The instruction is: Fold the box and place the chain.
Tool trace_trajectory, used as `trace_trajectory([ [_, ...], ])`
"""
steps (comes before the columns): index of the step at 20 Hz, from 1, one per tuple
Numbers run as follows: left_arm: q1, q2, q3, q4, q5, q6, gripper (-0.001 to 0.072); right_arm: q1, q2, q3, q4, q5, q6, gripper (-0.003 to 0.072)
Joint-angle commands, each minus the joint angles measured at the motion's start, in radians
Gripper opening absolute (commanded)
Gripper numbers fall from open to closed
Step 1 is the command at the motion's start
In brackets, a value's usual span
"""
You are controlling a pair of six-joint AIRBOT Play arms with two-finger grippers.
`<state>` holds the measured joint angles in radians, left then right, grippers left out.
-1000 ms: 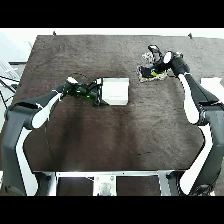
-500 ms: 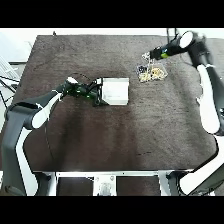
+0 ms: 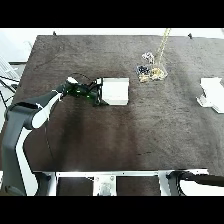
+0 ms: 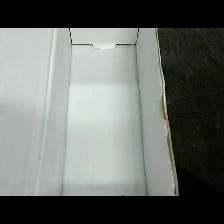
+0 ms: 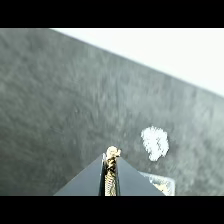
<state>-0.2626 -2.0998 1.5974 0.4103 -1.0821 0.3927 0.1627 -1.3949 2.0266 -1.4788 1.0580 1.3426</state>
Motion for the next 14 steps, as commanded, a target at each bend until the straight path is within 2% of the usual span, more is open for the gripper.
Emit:
trace_trajectory([
  [1,0.000,0.000,0.000,0.000,0.000,0.000,0.0289,0.060,0.100,0.000,-0.033,0.032,-0.001,0.0014],
  [6,0.000,0.000,0.000,0.001,0.000,0.000,0.0289,0.161,0.144,0.000,-0.033,0.074,-0.001,0.0014],
  [14,0.000,0.000,0.000,0.000,0.000,0.000,0.0289,0.288,0.145,-0.001,-0.032,0.115,-0.001,0.0014],
])
